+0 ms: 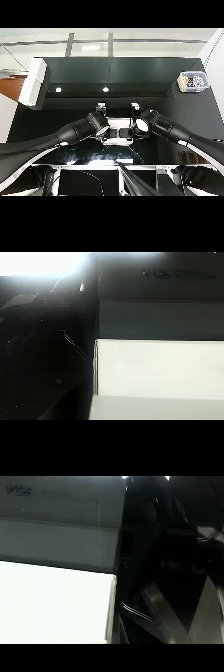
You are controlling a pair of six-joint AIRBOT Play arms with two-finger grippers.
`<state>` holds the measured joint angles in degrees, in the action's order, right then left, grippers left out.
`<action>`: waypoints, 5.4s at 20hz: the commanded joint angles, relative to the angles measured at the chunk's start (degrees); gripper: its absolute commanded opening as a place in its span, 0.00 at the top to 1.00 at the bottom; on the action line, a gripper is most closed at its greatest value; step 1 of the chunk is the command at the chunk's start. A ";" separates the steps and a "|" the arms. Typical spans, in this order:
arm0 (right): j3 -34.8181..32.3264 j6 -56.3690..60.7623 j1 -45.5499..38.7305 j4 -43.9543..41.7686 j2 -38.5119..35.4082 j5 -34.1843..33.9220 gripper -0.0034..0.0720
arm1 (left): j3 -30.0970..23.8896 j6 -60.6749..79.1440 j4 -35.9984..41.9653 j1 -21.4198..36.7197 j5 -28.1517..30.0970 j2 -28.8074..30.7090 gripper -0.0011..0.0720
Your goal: Fold the box and place the chain.
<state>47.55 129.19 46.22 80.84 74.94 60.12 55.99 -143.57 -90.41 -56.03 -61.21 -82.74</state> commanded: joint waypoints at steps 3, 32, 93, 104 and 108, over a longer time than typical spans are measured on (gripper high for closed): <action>2.71 0.92 1.75 3.23 0.98 0.83 0.64 | -0.02 -0.02 0.00 0.00 -0.04 -0.02 0.95; 2.80 2.12 2.10 3.80 2.47 1.36 0.44 | -0.02 0.00 0.00 0.00 -0.04 -0.02 0.94; 50.71 -29.59 -68.83 7.23 35.06 -2.64 0.25 | -0.02 -0.02 0.00 0.00 -0.02 -0.02 0.95; 59.69 -36.15 -69.22 4.70 32.89 8.57 0.90 | -0.02 0.00 0.00 0.00 -0.02 -0.02 0.94; 60.61 -40.11 -70.16 1.60 25.79 14.86 0.90 | -0.02 0.00 0.00 0.00 -0.02 -0.02 0.94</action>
<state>106.96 92.20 -23.38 85.27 104.71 70.06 55.99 -143.59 -90.39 -56.03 -61.25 -82.74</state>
